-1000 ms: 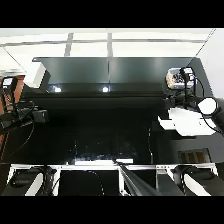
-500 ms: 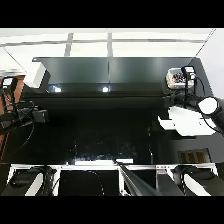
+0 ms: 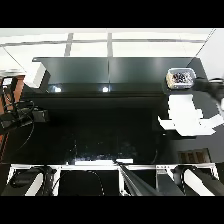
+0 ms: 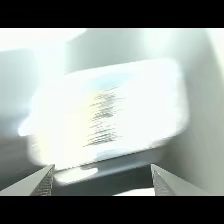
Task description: Fold the box and place the chain.
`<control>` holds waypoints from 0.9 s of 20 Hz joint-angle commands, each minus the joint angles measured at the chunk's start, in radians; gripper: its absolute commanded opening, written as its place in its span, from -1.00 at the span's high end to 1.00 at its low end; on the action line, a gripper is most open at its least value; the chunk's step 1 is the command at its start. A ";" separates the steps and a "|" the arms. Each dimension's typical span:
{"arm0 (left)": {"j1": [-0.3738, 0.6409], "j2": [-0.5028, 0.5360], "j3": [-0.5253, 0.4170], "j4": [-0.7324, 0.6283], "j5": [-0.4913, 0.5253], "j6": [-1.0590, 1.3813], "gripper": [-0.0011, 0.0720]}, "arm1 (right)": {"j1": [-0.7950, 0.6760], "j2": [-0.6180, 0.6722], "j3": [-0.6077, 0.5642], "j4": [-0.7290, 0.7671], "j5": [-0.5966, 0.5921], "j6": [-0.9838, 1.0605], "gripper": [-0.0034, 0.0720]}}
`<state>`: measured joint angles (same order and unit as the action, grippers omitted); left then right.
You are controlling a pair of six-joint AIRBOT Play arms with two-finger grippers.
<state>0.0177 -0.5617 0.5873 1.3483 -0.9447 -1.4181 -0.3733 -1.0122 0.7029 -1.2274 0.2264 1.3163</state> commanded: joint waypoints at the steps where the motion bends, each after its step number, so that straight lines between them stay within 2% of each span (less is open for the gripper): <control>1: 0.000 0.001 0.000 -0.003 0.003 0.000 0.90 | -0.389 -0.097 0.091 -0.023 0.133 0.071 -1.00; 4: 0.000 0.001 0.000 -0.003 0.029 0.000 0.90 | -0.604 -0.274 0.284 -0.010 0.608 -0.003 -1.00; 6: 0.000 0.001 0.000 -0.003 0.053 0.000 0.89 | -0.631 -0.377 0.377 0.025 0.898 -0.219 -1.00; 7: 0.000 0.001 0.000 -0.003 0.065 0.000 0.90 | -0.620 -0.413 0.406 0.025 1.007 -0.301 -1.00; 8: 0.000 0.001 0.000 -0.003 0.076 0.000 0.90 | -0.600 -0.435 0.420 0.023 1.068 -0.357 -1.00; 10: 0.000 0.001 0.000 -0.003 0.076 0.000 0.89 | -0.536 -0.444 0.421 0.002 1.057 -0.432 -1.00; 13: 0.000 0.001 0.000 -0.003 0.074 0.000 0.90 | -0.436 -0.460 0.432 -0.138 1.041 -0.453 -1.00; 14: 0.000 0.001 0.000 -0.003 0.072 0.000 0.90 | -0.419 -0.465 0.433 -0.143 1.041 -0.453 -0.79; 15: 0.000 0.001 0.000 -0.003 0.073 0.000 0.90 | -0.410 -0.465 0.433 -0.143 1.038 -0.453 -0.33; 17: 0.000 0.001 0.000 -0.003 0.074 0.000 0.90 | -0.405 -0.463 0.444 -0.146 1.056 -0.454 0.74; 18: 0.000 0.001 0.000 -0.003 0.078 0.000 0.90 | -0.405 -0.456 0.446 -0.140 1.079 -0.454 0.76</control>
<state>0.0177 -0.5617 0.5873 1.3449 -0.8738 -1.4181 -0.7994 -1.4670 1.1366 -1.3441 1.2488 0.8848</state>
